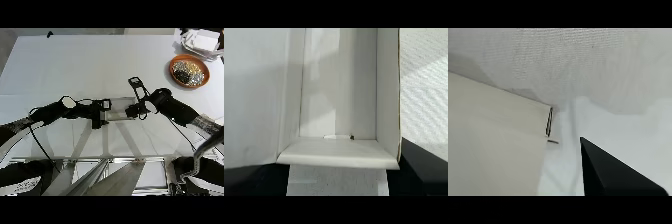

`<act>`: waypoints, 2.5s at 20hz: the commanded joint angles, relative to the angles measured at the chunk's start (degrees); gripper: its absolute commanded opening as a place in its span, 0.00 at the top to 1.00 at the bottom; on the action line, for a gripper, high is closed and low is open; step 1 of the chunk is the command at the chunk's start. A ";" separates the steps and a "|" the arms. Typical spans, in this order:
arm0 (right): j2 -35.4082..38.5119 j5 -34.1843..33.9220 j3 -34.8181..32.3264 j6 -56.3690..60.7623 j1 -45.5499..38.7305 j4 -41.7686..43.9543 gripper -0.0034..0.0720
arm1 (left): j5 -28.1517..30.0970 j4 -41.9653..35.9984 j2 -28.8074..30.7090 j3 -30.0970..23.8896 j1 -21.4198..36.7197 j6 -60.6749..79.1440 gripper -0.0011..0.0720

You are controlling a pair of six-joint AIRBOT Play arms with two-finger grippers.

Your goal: Fold the box and place the chain.

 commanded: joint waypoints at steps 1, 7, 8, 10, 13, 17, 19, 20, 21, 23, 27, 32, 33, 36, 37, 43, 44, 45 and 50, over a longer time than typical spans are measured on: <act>-2.45 2.21 0.00 0.00 0.07 0.79 0.64 | -0.11 -0.02 0.02 0.00 -0.02 0.00 0.81; -4.83 2.05 0.00 1.01 0.07 0.68 0.91 | -0.13 -0.02 0.02 0.00 -0.02 0.00 0.81; -4.83 1.33 0.00 1.38 0.07 0.85 0.91 | -0.11 0.00 0.02 0.00 -0.02 0.00 0.81; -4.92 0.50 0.00 1.33 0.07 2.03 0.83 | -0.13 -0.02 0.02 0.00 -0.02 0.00 0.81; -5.38 0.42 0.00 1.33 0.07 2.69 0.81 | -0.11 -0.02 0.02 0.00 -0.02 -0.02 0.81; -6.71 0.61 0.00 1.29 1.18 3.32 0.79 | -0.11 -0.04 0.02 0.00 -0.02 0.00 0.81; -7.28 0.61 0.00 1.31 1.60 3.34 0.89 | -0.11 -0.04 0.02 0.00 -0.02 -0.02 0.81; -7.30 0.76 0.00 1.29 1.60 3.32 0.94 | -0.11 -0.04 0.02 0.00 -0.02 0.00 0.81; -7.30 0.92 0.00 1.29 1.60 3.28 0.94 | -0.11 -0.04 0.02 0.00 -0.02 -0.02 0.81; -7.30 1.03 0.00 1.29 1.60 3.15 0.90 | -0.11 -0.04 0.02 0.00 -0.02 -0.02 0.81; -6.40 1.03 0.00 0.55 1.60 2.80 0.32 | -0.11 -0.09 0.02 0.00 -0.02 0.00 0.81; 0.24 1.33 0.00 -3.69 1.60 -0.24 0.32 | -0.09 -0.17 0.02 0.00 -0.02 0.00 0.81; 2.36 1.11 0.00 -3.67 1.60 -1.05 0.32 | -0.13 -0.20 0.02 0.00 -0.02 0.00 0.81; 8.72 0.24 0.00 -3.85 1.53 -2.69 0.32 | -0.13 -0.22 0.02 0.00 -0.02 -0.02 0.81; 11.04 0.20 0.00 -5.07 1.53 -2.69 0.32 | -0.17 -0.24 0.02 0.00 -0.02 0.00 0.81; 21.55 3.08 4.61 -11.65 -6.64 -2.80 0.32 | -0.52 -0.37 0.02 0.00 -0.02 -0.02 0.81; 21.55 3.78 6.51 -14.14 -10.05 -2.84 0.32 | -0.52 -0.35 0.02 0.00 -0.02 0.00 0.81; 21.46 3.74 8.07 -15.78 -13.70 -2.89 0.33 | -0.57 -0.37 0.02 0.00 -0.02 -0.02 0.81; 16.28 -3.65 11.93 -20.15 -34.64 -2.29 0.42 | -0.55 -0.35 0.02 0.00 -0.02 -0.02 0.81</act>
